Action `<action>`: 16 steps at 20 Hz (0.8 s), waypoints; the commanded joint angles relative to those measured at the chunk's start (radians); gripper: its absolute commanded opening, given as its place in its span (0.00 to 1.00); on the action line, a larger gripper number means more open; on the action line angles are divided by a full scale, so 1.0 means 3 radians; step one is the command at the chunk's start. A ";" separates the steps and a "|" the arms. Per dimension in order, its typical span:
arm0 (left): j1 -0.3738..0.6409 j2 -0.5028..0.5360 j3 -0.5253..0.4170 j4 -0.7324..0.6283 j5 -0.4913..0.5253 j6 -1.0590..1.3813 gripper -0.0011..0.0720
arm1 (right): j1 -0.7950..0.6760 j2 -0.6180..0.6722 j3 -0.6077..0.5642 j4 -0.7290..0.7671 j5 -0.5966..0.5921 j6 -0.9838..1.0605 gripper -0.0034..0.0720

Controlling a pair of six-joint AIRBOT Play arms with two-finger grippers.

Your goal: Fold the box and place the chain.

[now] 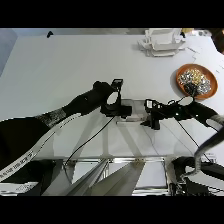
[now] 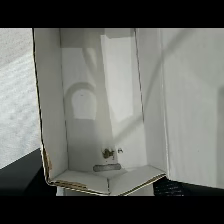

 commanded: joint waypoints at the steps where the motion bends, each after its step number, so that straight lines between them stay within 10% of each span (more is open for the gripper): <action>1: -0.0006 -0.0112 0.0268 0.0200 -0.0326 -0.0137 0.55 | 0.0000 0.0003 -0.0001 0.0000 0.0000 0.0001 0.55; 16: -0.0148 -0.0479 0.0336 0.0338 -0.0510 -0.0738 0.52 | -0.0001 0.0003 -0.0001 0.0000 0.0000 0.0001 0.55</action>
